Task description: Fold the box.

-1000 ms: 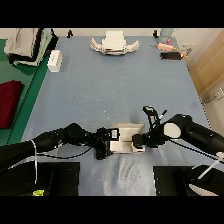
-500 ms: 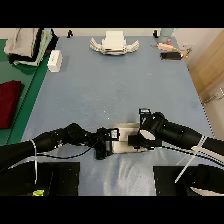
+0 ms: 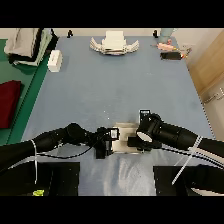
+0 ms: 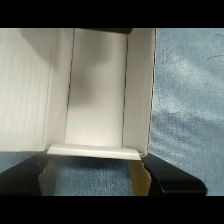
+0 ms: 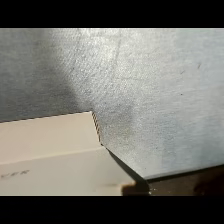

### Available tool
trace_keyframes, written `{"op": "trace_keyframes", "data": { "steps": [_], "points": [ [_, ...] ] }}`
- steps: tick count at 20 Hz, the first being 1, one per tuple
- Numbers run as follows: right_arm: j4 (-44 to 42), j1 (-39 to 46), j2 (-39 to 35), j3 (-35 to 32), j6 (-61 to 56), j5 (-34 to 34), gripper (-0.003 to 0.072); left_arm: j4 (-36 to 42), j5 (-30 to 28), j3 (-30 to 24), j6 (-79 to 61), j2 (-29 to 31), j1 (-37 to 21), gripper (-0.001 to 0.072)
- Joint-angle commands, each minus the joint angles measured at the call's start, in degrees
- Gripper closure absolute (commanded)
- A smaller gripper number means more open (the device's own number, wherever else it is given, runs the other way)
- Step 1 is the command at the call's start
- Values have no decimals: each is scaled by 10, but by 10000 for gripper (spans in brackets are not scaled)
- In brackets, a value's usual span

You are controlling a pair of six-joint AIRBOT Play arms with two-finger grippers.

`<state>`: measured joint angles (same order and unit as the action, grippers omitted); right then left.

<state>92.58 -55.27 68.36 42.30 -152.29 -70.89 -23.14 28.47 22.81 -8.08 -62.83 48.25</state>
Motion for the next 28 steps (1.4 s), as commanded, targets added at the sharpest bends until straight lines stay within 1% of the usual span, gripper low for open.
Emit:
{"op": "trace_keyframes", "data": {
  "steps": [1, 4, 11, 17, 20, 27, 28],
  "points": [
    [-2, -2, 2, 0, -3, 12, 684, 0, 2, 0, 0, 0, 0, 87],
    [-2, -2, 2, 0, -1, 35, 684, 0, 1, 0, 0, 0, 0, 87],
    [-2, -2, 2, 0, 43, 71, 684, 0, 1, 0, 0, 0, 0, 87],
    [-2, -2, 2, 0, 60, 89, 684, 0, 6, 0, 0, 0, 0, 87],
    [-2, -2, 2, 0, 64, 119, 684, 0, 6, 0, 0, 0, 0, 87],
    [-2, -2, 2, 0, 65, 121, 684, 0, 6, 0, 0, 0, 0, 79],
    [-2, -2, 2, 0, 65, 121, 684, 1, 6, 0, 1, 0, 0, -4]
  ]
}}
